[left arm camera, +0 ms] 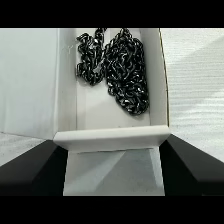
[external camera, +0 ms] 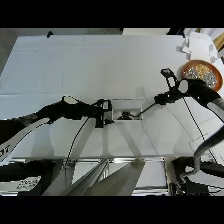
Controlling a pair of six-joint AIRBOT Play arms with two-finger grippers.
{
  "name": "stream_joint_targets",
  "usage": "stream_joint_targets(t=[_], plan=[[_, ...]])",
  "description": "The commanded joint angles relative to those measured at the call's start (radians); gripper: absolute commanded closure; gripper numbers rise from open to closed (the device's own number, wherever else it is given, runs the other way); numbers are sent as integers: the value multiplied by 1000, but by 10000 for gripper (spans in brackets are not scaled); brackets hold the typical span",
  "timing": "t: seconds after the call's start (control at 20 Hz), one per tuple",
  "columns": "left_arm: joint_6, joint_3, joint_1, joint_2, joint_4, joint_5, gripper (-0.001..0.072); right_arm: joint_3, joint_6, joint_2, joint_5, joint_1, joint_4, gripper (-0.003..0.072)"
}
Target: Fold the box and place the chain.
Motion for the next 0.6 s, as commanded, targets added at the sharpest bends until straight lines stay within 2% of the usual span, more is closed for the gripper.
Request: stream_joint_targets(t=[0.0, 0.15, 0.2, 0.4, 0.55], plan=[[0, 0, 0, 0, 0, 0, 559, 0, 7, 0, 2, 1, -11, 523], [0, 0, 0, 0, 0, 0, 559, -11, 7, -1, -3, 1, -14, 565], [0, 0, 0, 0, 0, 0, 559, -22, 7, -2, -6, 1, -15, 675], [0, 0, 0, 0, 0, 0, 559, -43, 6, 11, -28, 1, -14, 674], [0, 0, 0, 0, 0, 0, 559, -43, -3, 96, -28, 1, -14, 674]])
